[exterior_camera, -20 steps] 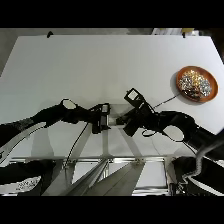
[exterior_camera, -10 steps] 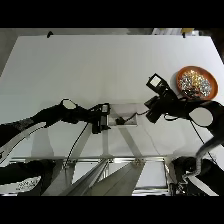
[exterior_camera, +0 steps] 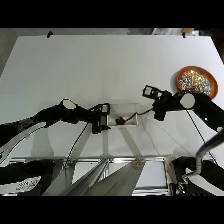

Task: Fold the box and place the chain.

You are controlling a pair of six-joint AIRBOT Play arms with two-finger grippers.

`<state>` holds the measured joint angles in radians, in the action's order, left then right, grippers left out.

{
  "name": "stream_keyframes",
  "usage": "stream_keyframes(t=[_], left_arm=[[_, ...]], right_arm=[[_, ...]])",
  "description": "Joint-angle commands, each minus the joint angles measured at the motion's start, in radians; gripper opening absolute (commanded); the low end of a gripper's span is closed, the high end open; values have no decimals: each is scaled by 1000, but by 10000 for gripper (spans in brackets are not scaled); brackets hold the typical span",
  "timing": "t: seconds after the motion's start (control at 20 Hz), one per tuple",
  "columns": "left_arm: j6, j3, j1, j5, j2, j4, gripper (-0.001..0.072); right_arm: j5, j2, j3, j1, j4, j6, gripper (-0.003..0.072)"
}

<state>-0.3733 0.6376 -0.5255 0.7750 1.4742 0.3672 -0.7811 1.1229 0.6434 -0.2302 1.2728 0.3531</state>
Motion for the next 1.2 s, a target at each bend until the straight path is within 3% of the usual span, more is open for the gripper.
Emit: stream_keyframes(t=[0.0, 0.55, 0.6, 0.75, 1.15], left_arm=[[0, 0, 0, 0, 0, 0, 253], [0, 0, 0, 0, 0, 0, 253], [0, 0, 0, 0, 0, 0, 253], [0, 0, 0, 0, 0, 0, 253], [0, 0, 0, 0, 0, 0, 253]], right_arm=[[40, 72, 1, 8, -27, -315, 229], [69, 158, 0, 8, -51, -411, 227], [69, 162, 0, 8, -51, -411, 216], [59, 161, 1, 8, -51, -410, 28], [-28, 64, 1, 8, -50, -406, 14]])
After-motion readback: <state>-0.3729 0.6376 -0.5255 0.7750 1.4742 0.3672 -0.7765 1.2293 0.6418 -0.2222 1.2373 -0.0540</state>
